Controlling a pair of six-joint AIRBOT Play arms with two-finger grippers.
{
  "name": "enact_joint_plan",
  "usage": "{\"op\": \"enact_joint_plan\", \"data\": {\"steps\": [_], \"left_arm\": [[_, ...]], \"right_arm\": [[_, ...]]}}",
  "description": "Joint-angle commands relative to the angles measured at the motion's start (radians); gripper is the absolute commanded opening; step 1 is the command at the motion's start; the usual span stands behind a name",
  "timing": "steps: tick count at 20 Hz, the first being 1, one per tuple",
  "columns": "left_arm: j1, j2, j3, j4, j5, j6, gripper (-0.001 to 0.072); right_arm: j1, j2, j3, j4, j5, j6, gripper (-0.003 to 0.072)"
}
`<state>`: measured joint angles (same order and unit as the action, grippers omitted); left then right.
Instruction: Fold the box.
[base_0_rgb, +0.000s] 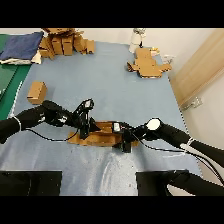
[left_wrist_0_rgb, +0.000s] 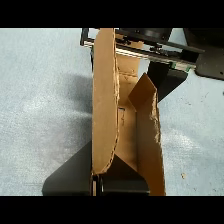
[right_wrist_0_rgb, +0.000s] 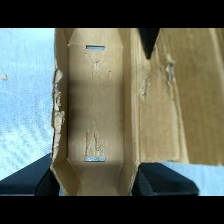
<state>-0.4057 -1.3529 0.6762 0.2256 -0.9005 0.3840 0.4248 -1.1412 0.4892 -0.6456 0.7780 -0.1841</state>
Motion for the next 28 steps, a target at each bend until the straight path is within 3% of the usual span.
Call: {"op": "enact_joint_plan", "data": {"steps": [1, 28], "left_arm": [[0.0, 0.0, 0.001, -0.001, 0.0, 0.0, 0.0012], [0.0, 0.0, 0.002, -0.024, 0.01, -0.018, 0.0012]], "right_arm": [[0.001, 0.0, 0.0, -0.001, -0.005, 0.0, 0.0562], [0.001, 0.0, -0.001, -0.005, -0.027, 0.0, 0.0562]]}}
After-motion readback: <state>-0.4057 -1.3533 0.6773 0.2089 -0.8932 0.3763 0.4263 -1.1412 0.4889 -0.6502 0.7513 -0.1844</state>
